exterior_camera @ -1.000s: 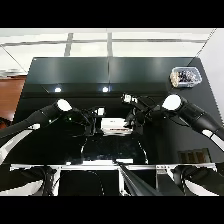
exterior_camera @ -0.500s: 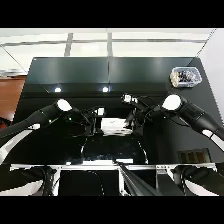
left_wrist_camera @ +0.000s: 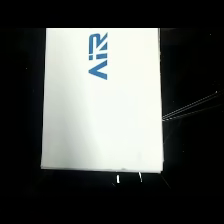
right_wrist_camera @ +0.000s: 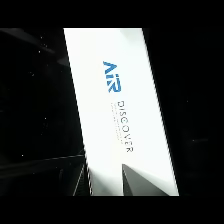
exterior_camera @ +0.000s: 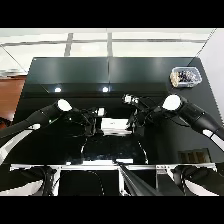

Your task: Fold the box and place the chain.

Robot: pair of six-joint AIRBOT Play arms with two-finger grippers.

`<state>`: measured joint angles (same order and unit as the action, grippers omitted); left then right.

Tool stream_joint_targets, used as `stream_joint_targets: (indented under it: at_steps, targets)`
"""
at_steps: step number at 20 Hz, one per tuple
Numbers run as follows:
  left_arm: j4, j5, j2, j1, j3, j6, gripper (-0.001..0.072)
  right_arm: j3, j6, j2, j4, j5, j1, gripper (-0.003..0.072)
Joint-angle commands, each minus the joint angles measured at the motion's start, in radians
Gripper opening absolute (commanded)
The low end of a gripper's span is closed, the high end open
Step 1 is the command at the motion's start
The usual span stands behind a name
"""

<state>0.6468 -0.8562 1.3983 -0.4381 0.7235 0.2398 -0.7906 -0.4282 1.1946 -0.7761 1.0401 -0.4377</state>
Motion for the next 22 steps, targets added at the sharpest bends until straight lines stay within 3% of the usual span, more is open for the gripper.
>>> stream_joint_targets:
  at_steps: [1,4,9,11,12,17,22]
  targets:
    - [0.0,0.0,0.0,0.001,0.001,-0.002,0.0467,0.001,-0.041,0.001,-0.008,0.007,-0.001,0.0283]
    - [0.0,0.0,0.0,0.001,0.001,-0.002,0.0467,-0.014,-0.135,-0.005,-0.007,0.039,0.004,0.0282]
    - [0.0,0.0,0.0,0.001,0.001,-0.002,0.0467,-0.104,-0.381,-0.054,0.042,0.228,0.088,0.028]
    - [0.0,0.0,0.0,0.001,0.001,-0.002,0.0467,-0.088,-0.525,-0.055,0.116,0.287,0.124,0.0017]
    - [0.0,0.0,0.0,0.001,0.001,-0.002,0.0467,-0.061,-0.557,-0.055,0.158,0.288,0.125,0.0014]
    - [0.0,0.0,0.0,0.001,0.001,-0.002,0.0467,0.122,-0.445,-0.048,0.523,0.068,0.118,0.0015]
    - [0.0,0.0,0.0,0.001,0.001,-0.002,0.0467,0.14,-0.516,0.02,0.47,-0.096,0.068,0.0014]
